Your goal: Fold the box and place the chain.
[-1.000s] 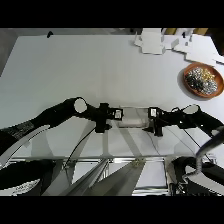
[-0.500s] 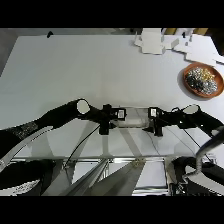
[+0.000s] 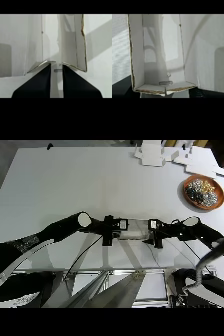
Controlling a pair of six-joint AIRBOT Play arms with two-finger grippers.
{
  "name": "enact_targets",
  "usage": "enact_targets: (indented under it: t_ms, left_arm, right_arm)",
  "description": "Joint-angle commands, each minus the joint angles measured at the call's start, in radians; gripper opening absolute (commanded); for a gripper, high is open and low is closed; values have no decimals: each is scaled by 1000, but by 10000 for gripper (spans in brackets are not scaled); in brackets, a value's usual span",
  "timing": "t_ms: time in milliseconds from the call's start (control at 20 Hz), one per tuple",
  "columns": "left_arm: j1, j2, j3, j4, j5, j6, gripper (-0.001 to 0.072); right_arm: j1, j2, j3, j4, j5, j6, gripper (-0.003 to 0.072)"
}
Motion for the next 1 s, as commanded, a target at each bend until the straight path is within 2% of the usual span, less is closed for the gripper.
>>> enact_targets:
  t_ms: [0,50,150,200,350,400,500,550,700,750,800,950]
  left_arm:
    - [-14,-15,0,-56,41,0,154]
    - [-20,-23,0,-56,36,-1,165]
    - [-27,-33,0,-56,32,-1,368]
    - [-27,-32,0,-56,31,-1,393]
    - [-27,-30,0,-55,16,-6,394]
    - [-26,-22,0,-48,2,-20,374]
    - [-18,12,0,-3,-27,-124,181]
    - [-11,34,0,25,-40,-187,129]
    - [16,122,0,128,-51,-463,119]
    - [24,153,0,167,-52,-563,45]
    - [33,188,0,205,-56,-676,8]
    - [61,270,0,272,-82,-949,8]
  right_arm:
    - [0,0,1,0,0,-1,412]
    - [0,0,1,0,1,-1,412]
    - [0,0,1,0,0,-1,412]
    - [0,0,1,0,0,-1,412]
    - [0,0,1,0,0,-1,412]
    - [0,0,1,0,0,-1,412]
    - [0,0,1,0,0,-1,412]
    - [0,0,1,0,0,-1,412]
    - [0,0,1,0,0,-1,412]
    - [0,0,1,0,0,-1,412]
    - [0,0,1,0,0,-1,412]
    - [0,0,1,0,0,-1,412]
